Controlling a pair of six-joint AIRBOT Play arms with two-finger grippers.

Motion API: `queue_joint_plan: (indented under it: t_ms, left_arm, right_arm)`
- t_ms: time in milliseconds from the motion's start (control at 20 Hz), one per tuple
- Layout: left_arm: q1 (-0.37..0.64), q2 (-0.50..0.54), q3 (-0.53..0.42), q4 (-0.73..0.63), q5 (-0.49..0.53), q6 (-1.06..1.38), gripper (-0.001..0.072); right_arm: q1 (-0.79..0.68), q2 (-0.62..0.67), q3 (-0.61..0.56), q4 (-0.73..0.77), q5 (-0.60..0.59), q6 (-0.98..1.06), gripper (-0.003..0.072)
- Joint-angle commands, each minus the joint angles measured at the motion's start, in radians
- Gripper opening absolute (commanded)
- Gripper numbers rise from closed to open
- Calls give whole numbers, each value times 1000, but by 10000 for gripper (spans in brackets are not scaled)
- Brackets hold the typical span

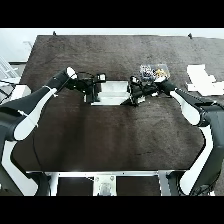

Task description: Fold the box and place the chain.

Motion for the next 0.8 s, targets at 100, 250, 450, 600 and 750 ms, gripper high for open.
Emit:
queue_joint_plan:
  t_ms: [100, 250, 450, 600, 750]
  left_arm:
    - [-5, -1, 0, 2, 5, 4, 404]
    - [-5, -1, 0, 2, 4, 6, 317]
    - [-5, -1, 0, -19, -7, 24, 288]
    - [-5, -8, 0, -22, -6, 31, 287]
    - [-5, -24, 0, -27, -21, 55, 287]
  right_arm:
    - [1, 0, 0, 0, 0, 0, 439]
    - [1, 0, 0, 0, 0, 0, 439]
    - [1, 0, 0, 0, 0, 0, 439]
    - [1, 0, 0, 0, 0, 0, 439]
    - [1, 0, 0, 0, 0, 0, 439]
